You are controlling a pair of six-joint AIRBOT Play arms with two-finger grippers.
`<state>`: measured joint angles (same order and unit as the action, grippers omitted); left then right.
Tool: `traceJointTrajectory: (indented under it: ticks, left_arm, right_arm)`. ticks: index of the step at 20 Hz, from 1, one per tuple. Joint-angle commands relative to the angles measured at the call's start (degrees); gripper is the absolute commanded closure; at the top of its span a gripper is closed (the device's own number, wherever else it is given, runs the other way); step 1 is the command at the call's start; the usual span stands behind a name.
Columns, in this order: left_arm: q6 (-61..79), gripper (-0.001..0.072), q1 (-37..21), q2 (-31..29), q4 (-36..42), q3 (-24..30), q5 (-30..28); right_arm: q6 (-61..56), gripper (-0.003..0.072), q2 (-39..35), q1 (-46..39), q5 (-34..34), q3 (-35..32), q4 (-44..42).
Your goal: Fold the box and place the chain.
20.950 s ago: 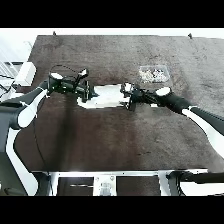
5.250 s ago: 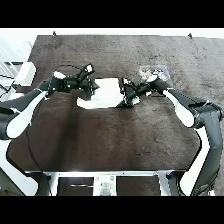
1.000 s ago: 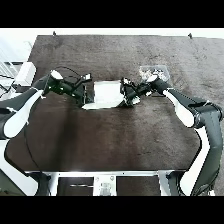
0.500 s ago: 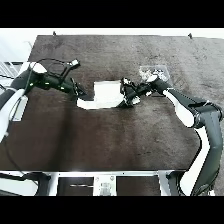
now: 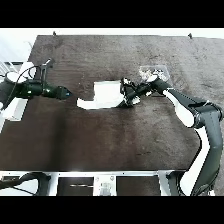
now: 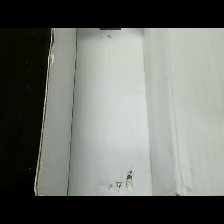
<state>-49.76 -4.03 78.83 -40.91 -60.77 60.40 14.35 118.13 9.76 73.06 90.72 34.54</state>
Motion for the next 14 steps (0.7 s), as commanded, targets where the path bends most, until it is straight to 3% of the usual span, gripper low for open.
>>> traceJointTrajectory:
  ticks: [1,8,14]
  left_arm:
    - [-13.09,0.0695,-1.05,-0.42,-4.44,0.96,-1.36]
    - [-17.59,0.0695,-1.01,5.38,-3.65,0.96,0.55]
    - [-19.19,0.0694,-1.01,9.62,-1.77,0.94,-1.42]
  right_arm:
    - [0.00,0.0090,0.00,0.04,0.02,-0.02,0.00]
    - [0.00,0.0090,0.00,0.04,0.02,-0.02,-0.02]
    - [-0.02,0.0090,0.00,0.04,0.02,-0.02,0.00]
